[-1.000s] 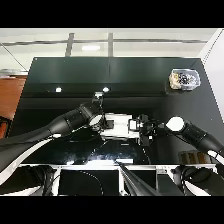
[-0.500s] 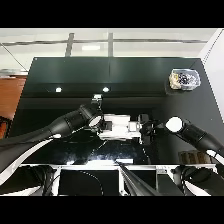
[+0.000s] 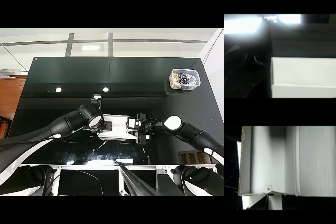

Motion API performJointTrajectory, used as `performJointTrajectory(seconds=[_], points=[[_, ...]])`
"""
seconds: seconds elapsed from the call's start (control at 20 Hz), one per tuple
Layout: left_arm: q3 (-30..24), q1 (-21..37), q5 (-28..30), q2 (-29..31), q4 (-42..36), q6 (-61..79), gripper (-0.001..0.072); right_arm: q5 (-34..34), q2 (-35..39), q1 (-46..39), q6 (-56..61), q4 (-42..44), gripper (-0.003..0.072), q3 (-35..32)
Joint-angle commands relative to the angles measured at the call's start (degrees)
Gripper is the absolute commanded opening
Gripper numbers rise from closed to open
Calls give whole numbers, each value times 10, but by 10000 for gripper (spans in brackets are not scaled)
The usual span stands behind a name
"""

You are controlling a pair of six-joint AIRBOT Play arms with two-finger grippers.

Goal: Fold the box and place the chain.

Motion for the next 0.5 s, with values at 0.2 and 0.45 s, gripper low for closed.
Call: performJointTrajectory(seconds=[0.2, 0.45], points=[[0, 0, 2, 0, 0, 1, 26, 2, -20, 1, 6, 75, 191, 0], [0, 0, 3, 0, 0, 1, 26, 7, -25, 1, 6, 90, 191, 0]])
